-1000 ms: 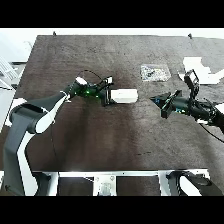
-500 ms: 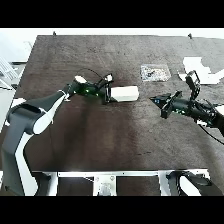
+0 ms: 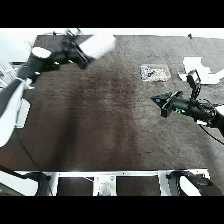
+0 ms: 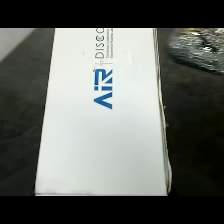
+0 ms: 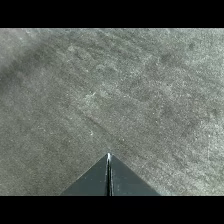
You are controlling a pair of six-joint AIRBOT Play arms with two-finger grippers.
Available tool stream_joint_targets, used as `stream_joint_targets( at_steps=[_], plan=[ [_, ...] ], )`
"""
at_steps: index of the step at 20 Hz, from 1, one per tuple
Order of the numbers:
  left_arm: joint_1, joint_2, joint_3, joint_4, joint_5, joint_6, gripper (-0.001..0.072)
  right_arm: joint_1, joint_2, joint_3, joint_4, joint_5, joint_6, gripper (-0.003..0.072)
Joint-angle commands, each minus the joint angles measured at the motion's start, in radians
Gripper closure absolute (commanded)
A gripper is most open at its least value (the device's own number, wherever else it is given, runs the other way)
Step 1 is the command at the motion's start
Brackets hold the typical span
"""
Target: Fold the box and place the chain.
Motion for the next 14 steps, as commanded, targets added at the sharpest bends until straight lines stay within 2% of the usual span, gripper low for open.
stream_joint_targets(
  at_steps=[1, 3, 8, 10, 14],
  plan=[
    [0.155, 0.056, -0.001, 0.127, 0.095, -0.219, 0.0693, 0.0, 0.001, -0.001, 0.0, -0.001, 0.022, 0.0672],
    [0.251, 0.052, -0.014, 0.192, 0.078, -0.346, 0.0693, 0.0, 0.001, -0.002, 0.0, -0.001, 0.06, 0.0672],
    [0.457, 0.014, -0.061, 0.201, 0.056, -0.47, 0.0693, 0.0, 0.0, -0.01, 0.001, -0.001, 0.069, 0.0672],
    [0.506, -0.022, -0.063, 0.203, 0.047, -0.469, 0.0693, 0.0, 0.0, -0.023, 0.001, -0.002, 0.069, 0.0672],
    [0.534, -0.113, -0.063, 0.204, 0.072, -0.423, 0.0693, 0.0, -0.011, -0.058, 0.04, -0.005, 0.068, 0.0672]
  ],
)
